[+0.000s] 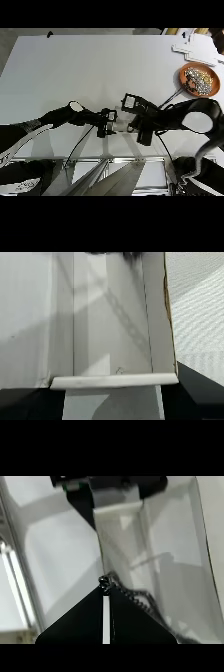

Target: Fold the box and place the chain.

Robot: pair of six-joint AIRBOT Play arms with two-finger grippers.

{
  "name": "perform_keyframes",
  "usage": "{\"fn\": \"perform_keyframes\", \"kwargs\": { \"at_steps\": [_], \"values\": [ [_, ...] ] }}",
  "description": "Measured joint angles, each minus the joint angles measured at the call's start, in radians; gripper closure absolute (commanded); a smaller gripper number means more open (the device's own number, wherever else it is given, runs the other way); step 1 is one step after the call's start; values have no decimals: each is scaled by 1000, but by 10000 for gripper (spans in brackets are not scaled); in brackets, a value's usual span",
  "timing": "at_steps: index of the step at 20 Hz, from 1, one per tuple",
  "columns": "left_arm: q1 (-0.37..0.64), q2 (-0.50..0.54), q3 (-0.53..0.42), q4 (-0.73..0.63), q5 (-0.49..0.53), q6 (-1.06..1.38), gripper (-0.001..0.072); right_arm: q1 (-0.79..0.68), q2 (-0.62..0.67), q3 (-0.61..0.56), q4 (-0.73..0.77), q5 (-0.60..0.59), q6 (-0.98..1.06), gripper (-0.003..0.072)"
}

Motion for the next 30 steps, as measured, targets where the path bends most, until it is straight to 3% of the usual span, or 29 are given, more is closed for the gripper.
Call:
{"fn": "perform_keyframes", "kwargs": {
  "at_steps": [6, 8, 9, 12, 14, 15, 22, 24, 30],
  "values": [
    [0, 0, 0, 0, 0, 0, 502, 50, -152, 19, 22, -84, 74, 663],
    [0, 0, 0, 0, 0, 0, 502, 54, -185, 19, 18, -101, 81, 460],
    [0, 0, 0, 0, 0, 0, 502, 55, -193, 21, 14, -108, 84, 432],
    [0, 0, 0, 0, 0, 0, 502, 52, -186, 21, -14, -111, 88, 437],
    [0, 0, 0, 0, 0, 0, 502, 27, -153, 21, -35, -92, 80, 526],
    [0, 0, 0, 0, 0, 0, 502, 4, -129, 21, -44, -72, 61, 534],
    [0, 0, 0, 0, 0, 0, 502, -261, -15, -47, -105, 43, -324, 519],
    [0, 0, 0, 0, 0, 0, 502, -324, -8, -105, -109, 30, -458, 449],
    [0, 0, 0, 0, 0, 0, 502, -407, -62, -255, -21, -105, -741, 449]
  ]
}}
